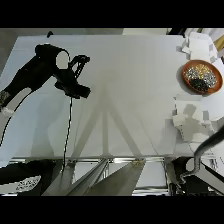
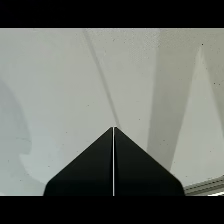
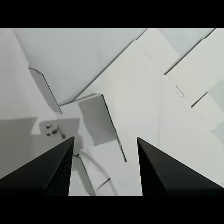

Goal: Fold the box and place the chain.

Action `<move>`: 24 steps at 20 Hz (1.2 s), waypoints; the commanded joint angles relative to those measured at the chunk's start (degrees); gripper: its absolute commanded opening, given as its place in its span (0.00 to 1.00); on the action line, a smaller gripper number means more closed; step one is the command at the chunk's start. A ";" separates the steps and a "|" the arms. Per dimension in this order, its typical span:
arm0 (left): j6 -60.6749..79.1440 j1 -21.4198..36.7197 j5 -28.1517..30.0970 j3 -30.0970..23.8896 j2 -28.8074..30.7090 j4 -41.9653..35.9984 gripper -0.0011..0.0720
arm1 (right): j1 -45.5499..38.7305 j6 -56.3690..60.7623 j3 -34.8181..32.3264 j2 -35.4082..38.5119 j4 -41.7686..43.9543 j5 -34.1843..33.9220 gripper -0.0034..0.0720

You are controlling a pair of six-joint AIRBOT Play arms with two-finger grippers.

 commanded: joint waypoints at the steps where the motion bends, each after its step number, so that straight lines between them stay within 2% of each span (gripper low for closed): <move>1: 0.00 -0.02 0.00 -0.02 0.00 0.02 0.03 | -1.64 -11.39 0.81 -5.49 -0.83 1.55 0.68; 2: 0.02 -0.02 0.02 -0.02 0.00 0.02 0.03 | -1.64 -12.68 0.81 -6.51 -1.95 1.46 0.77; 3: 0.02 -0.02 0.02 -0.02 0.00 0.00 0.03 | -1.64 -13.31 0.81 -7.30 -2.69 1.46 0.78; 6: 0.02 -0.02 0.00 -0.02 0.00 0.00 0.03 | -1.64 -15.56 0.79 -8.94 -1.97 1.22 0.77; 9: 0.02 -0.02 0.02 -0.02 0.00 0.00 0.03 | -1.64 -14.69 0.72 -10.62 -1.77 2.75 0.72; 15: 0.02 -0.02 0.02 -0.02 0.00 0.02 0.03 | -1.64 -12.37 0.59 -12.74 -5.14 3.54 0.50; 16: 0.02 -0.02 0.02 -0.02 0.00 0.02 0.03 | -1.64 -11.82 0.59 -12.74 -5.84 3.43 0.42; 19: 0.00 -0.02 0.02 -0.02 0.00 0.02 0.03 | -1.64 -11.80 0.59 -12.74 -6.03 3.41 0.25; 21: 0.02 -0.02 0.02 -0.02 0.00 0.02 0.03 | -1.64 -11.80 0.59 -12.74 -5.53 3.82 0.07; 24: 0.00 -0.02 0.02 -0.02 0.00 0.02 0.03 | -1.11 -12.04 0.57 -11.98 0.24 4.85 0.07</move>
